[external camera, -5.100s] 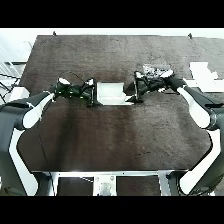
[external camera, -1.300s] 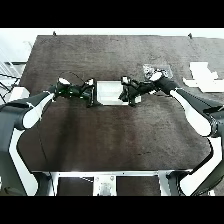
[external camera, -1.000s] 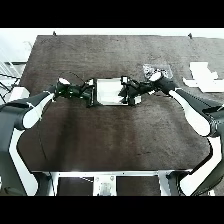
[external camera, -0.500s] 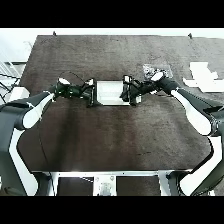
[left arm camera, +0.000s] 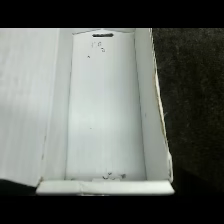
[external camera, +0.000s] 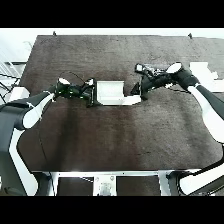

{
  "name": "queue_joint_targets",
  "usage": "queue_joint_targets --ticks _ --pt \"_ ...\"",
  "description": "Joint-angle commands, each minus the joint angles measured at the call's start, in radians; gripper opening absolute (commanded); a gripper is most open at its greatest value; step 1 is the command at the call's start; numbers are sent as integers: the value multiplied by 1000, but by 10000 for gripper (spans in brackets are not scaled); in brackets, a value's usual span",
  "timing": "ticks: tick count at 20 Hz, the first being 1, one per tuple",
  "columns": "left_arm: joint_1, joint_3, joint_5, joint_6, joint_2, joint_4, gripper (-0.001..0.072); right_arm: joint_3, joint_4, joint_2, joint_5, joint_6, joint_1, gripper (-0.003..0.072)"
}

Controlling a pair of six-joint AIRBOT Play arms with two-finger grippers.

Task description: Fold the box and place the chain.

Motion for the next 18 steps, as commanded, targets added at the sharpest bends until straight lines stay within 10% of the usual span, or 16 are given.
queue_joint_targets --ticks 1,18 --pt "0 0 -1 1 0 1 515 1 -6 52 1 248 -85 13" --pt "1 0 -2 1 0 1 515 -132 72 -79 -145 765 -127 13"
